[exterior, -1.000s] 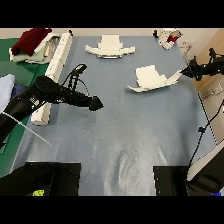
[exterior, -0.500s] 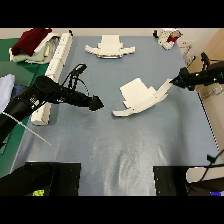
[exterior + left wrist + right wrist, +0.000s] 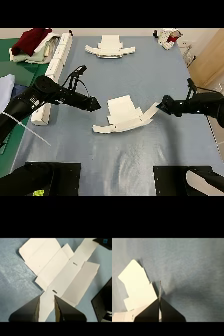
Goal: Fold the box.
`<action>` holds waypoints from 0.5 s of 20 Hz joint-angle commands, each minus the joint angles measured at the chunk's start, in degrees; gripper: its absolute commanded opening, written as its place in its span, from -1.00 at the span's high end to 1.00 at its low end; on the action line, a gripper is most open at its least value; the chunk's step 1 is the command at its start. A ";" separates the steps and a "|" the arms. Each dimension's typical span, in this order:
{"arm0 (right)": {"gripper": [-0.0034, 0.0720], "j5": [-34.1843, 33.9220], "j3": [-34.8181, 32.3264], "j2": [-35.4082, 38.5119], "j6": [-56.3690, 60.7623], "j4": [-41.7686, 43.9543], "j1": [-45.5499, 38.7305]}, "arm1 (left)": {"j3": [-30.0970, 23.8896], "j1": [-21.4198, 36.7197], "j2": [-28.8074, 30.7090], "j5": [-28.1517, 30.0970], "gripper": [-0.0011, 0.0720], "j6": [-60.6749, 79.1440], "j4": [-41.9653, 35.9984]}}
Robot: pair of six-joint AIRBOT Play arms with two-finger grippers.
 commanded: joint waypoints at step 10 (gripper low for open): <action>-0.18 -21.35 15.26 -9.40 -4.07 -20.63 -7.39 | 0.04 0.15 0.00 -6.67 -0.25 -2.40 0.09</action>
